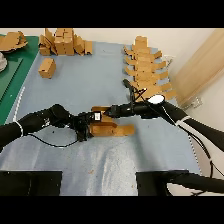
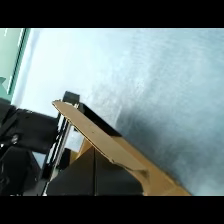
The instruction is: Fold the box.
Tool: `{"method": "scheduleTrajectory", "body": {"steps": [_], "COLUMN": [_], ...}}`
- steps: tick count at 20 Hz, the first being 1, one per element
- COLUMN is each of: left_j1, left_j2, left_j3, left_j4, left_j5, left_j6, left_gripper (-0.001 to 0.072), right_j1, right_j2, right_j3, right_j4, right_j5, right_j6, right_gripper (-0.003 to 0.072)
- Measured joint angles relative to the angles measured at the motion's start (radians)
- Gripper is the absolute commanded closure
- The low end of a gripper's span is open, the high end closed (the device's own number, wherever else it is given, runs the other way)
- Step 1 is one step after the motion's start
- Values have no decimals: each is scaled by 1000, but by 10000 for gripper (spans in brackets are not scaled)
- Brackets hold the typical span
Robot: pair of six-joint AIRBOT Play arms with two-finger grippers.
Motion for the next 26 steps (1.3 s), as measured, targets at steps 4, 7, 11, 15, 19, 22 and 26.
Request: {"method": "scheduleTrajectory", "body": {"steps": [4, 7, 11, 15, 19, 22, 26], "left_j1": [0, 0, 0, 0, 0, 0, 0], "left_j2": [0, 0, 0, 0, 0, 0, 0], "left_j3": [0, 0, 0, 0, 0, 0, 0], "left_j4": [0, 0, 0, 0, 0, 0, 0], "left_j5": [-11, -16, -18, -18, -18, -17, -17], "left_j6": [0, 0, 0, 0, 0, 0, 0], "left_gripper": [207, 208, 208, 207, 208, 207, 207], "right_j1": [-2, -9, -14, -15, -15, -15, -20], "right_j2": [-95, -125, -140, -156, -173, -176, -167], "right_j3": [28, 35, 36, 36, 36, 37, 36], "right_j4": [-40, -108, -177, -201, -208, -208, -225], "right_j5": [-42, -83, -109, -126, -150, -156, -159], "right_j6": [-19, -25, -29, -45, -52, -54, -53], "right_gripper": [685, 685, 685, 685, 685, 685, 686]}}
